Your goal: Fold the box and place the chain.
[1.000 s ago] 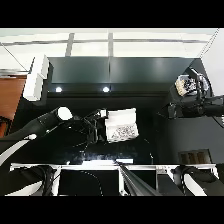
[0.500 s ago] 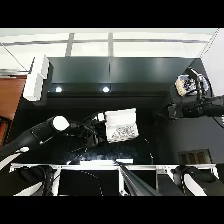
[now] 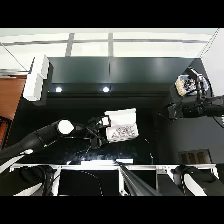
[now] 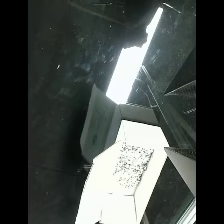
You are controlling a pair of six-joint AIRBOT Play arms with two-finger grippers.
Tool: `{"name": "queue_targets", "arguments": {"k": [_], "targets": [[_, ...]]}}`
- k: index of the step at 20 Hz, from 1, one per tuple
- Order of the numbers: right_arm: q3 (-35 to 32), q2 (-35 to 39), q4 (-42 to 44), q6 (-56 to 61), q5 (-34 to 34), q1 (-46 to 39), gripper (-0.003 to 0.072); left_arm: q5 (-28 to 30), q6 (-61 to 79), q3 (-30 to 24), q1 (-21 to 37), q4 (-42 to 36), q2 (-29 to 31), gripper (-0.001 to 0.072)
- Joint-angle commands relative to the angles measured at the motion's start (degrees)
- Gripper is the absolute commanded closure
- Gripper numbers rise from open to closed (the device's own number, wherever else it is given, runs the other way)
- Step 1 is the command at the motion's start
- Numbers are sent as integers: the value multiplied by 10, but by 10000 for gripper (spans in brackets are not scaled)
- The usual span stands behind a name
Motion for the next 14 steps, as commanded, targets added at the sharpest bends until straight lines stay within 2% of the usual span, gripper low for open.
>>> {"name": "queue_targets", "arguments": {"k": [1,8,14], "targets": [[0,0,0,-1,0,0,311,8,2,0,-2,-13,0,-1],[0,0,0,-1,0,0,311,9,67,0,-3,-24,-1,3],[0,0,0,-1,0,0,310,6,67,5,-1,-24,-16,8]]}}
